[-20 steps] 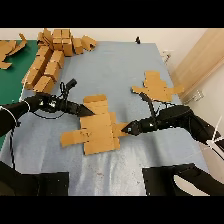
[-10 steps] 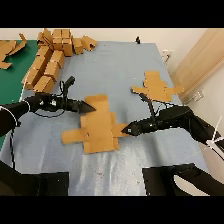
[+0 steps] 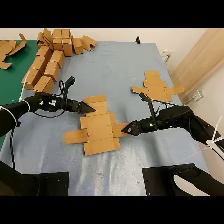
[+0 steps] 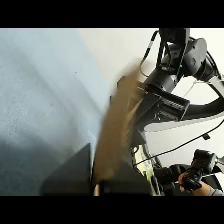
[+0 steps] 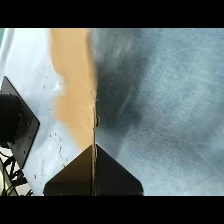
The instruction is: Fold the box.
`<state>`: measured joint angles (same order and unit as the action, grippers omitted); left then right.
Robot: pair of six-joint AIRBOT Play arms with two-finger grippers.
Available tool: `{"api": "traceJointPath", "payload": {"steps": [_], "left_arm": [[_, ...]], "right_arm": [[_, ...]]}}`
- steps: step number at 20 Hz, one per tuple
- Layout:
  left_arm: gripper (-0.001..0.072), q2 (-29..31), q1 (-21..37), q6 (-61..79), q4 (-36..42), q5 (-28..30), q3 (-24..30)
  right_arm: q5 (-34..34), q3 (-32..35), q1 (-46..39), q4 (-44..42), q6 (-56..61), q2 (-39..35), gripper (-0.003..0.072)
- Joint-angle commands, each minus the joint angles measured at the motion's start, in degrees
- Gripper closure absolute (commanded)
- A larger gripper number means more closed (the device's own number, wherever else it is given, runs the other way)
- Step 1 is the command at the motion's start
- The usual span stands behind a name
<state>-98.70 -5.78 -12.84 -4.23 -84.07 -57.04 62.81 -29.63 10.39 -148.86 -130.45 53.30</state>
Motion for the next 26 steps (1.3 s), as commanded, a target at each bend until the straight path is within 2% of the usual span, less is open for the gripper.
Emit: {"api": "traceJointPath", "payload": {"steps": [1,10,11,12,13,19,20,21,22,26], "left_arm": [[0.0694,-0.02,0.04,0.0,-0.76,0.04,-0.02],[0.0693,-0.02,0.07,0.02,-2.69,-1.57,-0.04],[0.0659,-0.02,0.07,0.04,-2.69,-1.6,-0.04],[0.05,-0.02,0.07,0.02,-2.69,-1.57,-0.02],[0.0465,-0.02,0.04,0.15,-2.67,-1.49,-0.04],[0.0466,-0.02,0.04,1.07,-3.1,-1.53,-0.04],[0.0489,-0.02,0.04,1.05,-3.65,-1.55,-0.04],[0.0635,-0.02,0.04,1.05,-4.17,-1.57,-0.04],[0.0675,-0.02,0.04,1.03,-4.37,-1.55,-0.04],[0.0676,-0.02,0.04,1.33,-4.63,-1.62,-0.04]], "right_arm": [[-0.02,0.0,0.04,0.0,-0.02,-0.04,0.0685],[-0.44,0.0,0.04,0.68,-0.02,-0.04,0.0685],[-0.44,0.0,0.02,0.81,-0.02,-0.04,0.0685],[-0.44,0.0,0.04,0.9,-0.02,-0.04,0.0685],[-0.44,0.0,0.02,0.98,-0.02,-0.04,0.0685],[-0.44,0.0,0.02,1.01,-0.02,-0.04,0.0685],[-0.44,0.0,0.04,1.03,-0.02,-0.04,0.0685],[-0.44,0.0,0.02,1.03,-0.02,-0.04,0.0685],[-0.46,0.0,0.04,1.03,-0.02,-0.04,0.0685],[-0.68,0.0,0.04,1.03,-0.02,-0.04,0.0685]]}}
